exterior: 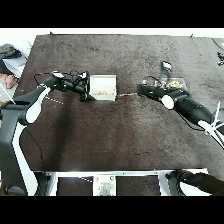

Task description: Fold the box and place the chain.

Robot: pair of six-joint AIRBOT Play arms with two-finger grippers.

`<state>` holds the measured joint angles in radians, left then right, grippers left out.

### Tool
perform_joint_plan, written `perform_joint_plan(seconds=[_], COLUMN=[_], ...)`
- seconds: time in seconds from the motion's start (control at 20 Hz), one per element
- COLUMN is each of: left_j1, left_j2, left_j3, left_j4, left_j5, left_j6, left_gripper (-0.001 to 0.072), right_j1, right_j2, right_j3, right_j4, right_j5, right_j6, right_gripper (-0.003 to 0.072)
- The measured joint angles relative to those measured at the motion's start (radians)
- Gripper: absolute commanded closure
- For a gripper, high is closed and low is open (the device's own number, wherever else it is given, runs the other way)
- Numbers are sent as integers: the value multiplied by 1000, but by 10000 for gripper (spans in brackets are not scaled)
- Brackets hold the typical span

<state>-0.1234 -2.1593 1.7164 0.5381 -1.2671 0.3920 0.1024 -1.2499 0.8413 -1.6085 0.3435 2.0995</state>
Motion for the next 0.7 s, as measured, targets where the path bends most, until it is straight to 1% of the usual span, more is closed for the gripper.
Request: perform_joint_plan(seconds=[0.15, 0.3, 0.5, 0.7], left_j1=[0, 0, 0, 0], left_j2=[0, 0, 0, 0], left_j3=[0, 0, 0, 0], left_j4=[0, 0, 0, 0], left_j5=[0, 0, 0, 0], left_j6=[0, 0, 0, 0], left_gripper=[355, 355, 355, 355], right_j1=[-92, -135, -154, -164], right_j2=[-19, -82, -189, -283], right_j3=[-58, -65, -26, 40], right_j4=[30, 71, 102, 122], right_j5=[-75, -149, -192, -212], right_j6=[33, 49, 61, 67], right_gripper=[362, 361, 361, 366])
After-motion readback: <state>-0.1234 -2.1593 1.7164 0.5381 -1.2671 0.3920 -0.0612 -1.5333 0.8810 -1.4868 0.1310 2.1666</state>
